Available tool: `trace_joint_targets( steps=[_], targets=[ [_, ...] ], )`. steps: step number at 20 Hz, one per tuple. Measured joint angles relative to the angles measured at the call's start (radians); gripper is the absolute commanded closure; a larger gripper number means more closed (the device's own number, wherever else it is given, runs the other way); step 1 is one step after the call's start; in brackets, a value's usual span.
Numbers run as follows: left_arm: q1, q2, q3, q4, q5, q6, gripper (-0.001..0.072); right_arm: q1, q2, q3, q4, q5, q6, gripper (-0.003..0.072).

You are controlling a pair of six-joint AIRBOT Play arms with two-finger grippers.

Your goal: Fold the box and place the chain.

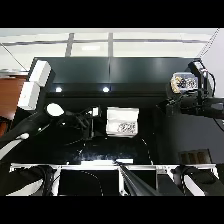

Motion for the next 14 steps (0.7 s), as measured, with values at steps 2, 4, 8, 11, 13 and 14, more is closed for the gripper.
trace_joint_targets(
  steps=[2,4,8,11,13,14],
  targets=[
    [-0.012,-0.056,0.033,-0.021,-0.015,0.04,0.0005,0.0,0.0,0.0,0.0,0.0,0.0,0.0234],
    [-0.023,-0.096,0.052,-0.034,-0.014,0.059,0.0005,0.0,0.0,0.0,0.0,0.0,0.0,0.0234],
    [-0.031,-0.14,0.07,-0.046,-0.013,0.076,0.0005,0.0,0.0,0.0,0.0,0.0,0.0,0.0234],
    [-0.034,-0.15,0.074,-0.053,-0.002,0.076,0.0005,0.0,0.0,0.0,0.0,0.0,0.0,0.0234],
    [-0.034,-0.153,0.075,-0.054,0.011,0.071,0.0006,0.0,0.0,0.0,0.0,0.0,0.0,0.0234],
    [-0.034,-0.153,0.076,-0.055,0.016,0.068,0.0006,0.0,0.0,0.0,0.0,0.001,0.0,0.0234]
  ],
)
